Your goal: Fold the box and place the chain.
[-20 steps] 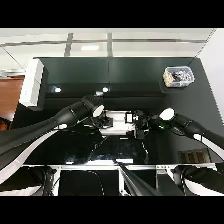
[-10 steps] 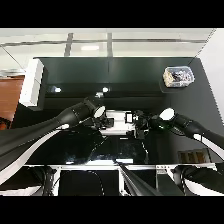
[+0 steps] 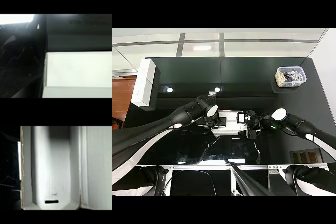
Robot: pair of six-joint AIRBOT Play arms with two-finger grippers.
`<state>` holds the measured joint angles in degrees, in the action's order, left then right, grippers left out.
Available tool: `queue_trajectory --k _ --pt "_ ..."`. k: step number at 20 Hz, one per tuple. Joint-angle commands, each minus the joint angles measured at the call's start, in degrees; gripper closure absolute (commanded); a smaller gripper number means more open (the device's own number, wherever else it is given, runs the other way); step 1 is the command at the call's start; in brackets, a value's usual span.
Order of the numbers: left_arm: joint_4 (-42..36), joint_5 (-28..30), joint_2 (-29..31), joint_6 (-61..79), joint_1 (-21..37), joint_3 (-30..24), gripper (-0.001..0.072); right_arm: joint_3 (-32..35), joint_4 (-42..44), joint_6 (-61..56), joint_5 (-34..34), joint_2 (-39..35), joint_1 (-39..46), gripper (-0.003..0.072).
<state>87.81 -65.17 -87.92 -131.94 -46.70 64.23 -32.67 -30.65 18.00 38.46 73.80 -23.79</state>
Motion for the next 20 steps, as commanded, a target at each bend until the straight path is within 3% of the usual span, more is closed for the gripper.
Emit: queue_trajectory --k 1,2,14,15,17,20 --pt "0.2 0.0 -0.2 0.0 0.0 0.5 0.0606 0.0 0.0 0.0 0.0 0.0 0.0 0.0499" --pt "0.2 -0.1 -0.2 0.0 0.0 0.5 0.0683 0.0 0.0 0.0 0.0 0.0 0.0 0.0499" --pt "0.0 0.0 -0.3 0.1 0.0 0.5 0.0682 0.0 0.3 0.0 -0.1 0.0 0.0 0.0498" --pt "0.0 0.0 -0.3 0.1 0.0 0.5 0.0682 0.0 0.3 0.0 -0.2 0.0 0.0 0.0467" --pt "0.0 -0.2 -0.3 0.2 0.0 0.5 0.0682 0.0 0.4 -1.2 -0.9 0.0 0.0 -0.0020" --pt "0.0 -1.2 -0.3 0.2 0.0 0.5 0.0682 0.0 -2.7 -5.9 -0.9 -1.9 0.2 -0.0020"
